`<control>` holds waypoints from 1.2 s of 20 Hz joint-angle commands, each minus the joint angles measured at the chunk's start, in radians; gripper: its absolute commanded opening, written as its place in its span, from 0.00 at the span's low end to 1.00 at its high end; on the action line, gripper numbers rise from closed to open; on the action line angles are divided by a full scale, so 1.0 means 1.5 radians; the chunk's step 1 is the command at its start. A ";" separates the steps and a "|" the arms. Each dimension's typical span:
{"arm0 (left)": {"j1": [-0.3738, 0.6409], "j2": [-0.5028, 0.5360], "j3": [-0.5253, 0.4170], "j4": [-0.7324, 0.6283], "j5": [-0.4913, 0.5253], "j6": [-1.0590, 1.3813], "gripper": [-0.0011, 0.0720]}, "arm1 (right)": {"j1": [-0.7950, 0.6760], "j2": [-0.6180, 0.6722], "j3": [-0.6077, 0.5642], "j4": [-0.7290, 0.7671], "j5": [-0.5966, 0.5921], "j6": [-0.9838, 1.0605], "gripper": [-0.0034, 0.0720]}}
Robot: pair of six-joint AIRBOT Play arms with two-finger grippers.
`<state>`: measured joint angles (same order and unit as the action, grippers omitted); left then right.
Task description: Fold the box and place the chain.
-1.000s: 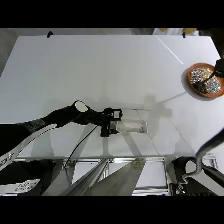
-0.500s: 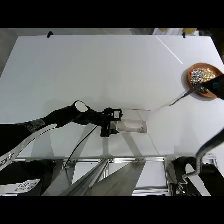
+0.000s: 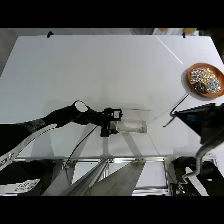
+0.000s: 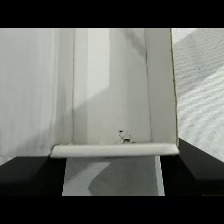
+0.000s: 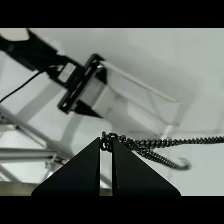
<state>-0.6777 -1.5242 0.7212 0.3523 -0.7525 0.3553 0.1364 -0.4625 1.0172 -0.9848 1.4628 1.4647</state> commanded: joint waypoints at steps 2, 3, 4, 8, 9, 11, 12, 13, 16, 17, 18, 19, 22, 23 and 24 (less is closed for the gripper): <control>0.001 0.000 0.000 0.000 0.000 0.000 0.36 | 0.076 0.012 -0.144 0.049 -0.169 -0.041 0.08; 0.001 0.000 0.000 0.000 0.000 0.000 0.36 | 0.096 0.010 -0.171 0.049 -0.213 -0.041 0.08; 0.001 0.000 0.000 0.000 0.000 0.000 0.36 | 0.119 0.004 -0.194 0.048 -0.251 -0.043 0.08; 0.001 0.000 0.000 0.000 0.000 0.000 0.36 | 0.188 -0.038 -0.237 0.024 -0.296 -0.055 0.08; 0.001 0.000 0.000 0.000 0.000 0.000 0.36 | 0.201 -0.052 -0.244 0.007 -0.306 -0.055 0.08; 0.001 0.000 0.000 0.000 0.000 0.000 0.36 | 0.223 -0.086 -0.256 -0.023 -0.326 -0.055 0.08; 0.001 0.000 0.000 0.000 0.000 0.000 0.36 | 0.234 -0.109 -0.265 -0.028 -0.337 -0.055 0.08; 0.001 0.000 0.000 0.000 0.000 0.000 0.36 | 0.244 -0.132 -0.275 -0.029 -0.348 -0.055 0.08; 0.001 0.000 0.000 0.000 0.000 0.000 0.36 | 0.280 -0.215 -0.299 -0.070 -0.367 -0.055 0.08; 0.001 0.000 0.000 0.000 0.000 0.000 0.36 | 0.287 -0.240 -0.299 -0.085 -0.368 -0.055 0.08; 0.001 0.000 0.000 0.000 0.000 0.000 0.36 | 0.291 -0.262 -0.299 -0.094 -0.369 -0.054 0.09; 0.001 0.000 0.000 0.000 0.000 0.000 0.36 | 0.290 -0.275 -0.298 -0.095 -0.369 -0.050 0.24; 0.001 0.000 0.000 0.000 0.000 0.000 0.36 | 0.290 -0.278 -0.238 -0.122 -0.302 -0.049 0.51; 0.001 0.000 0.000 0.000 0.000 0.000 0.36 | 0.290 -0.278 -0.196 -0.156 -0.270 -0.038 0.50; 0.001 0.000 0.000 0.000 0.000 0.000 0.36 | 0.290 -0.278 -0.144 -0.210 -0.238 -0.016 0.49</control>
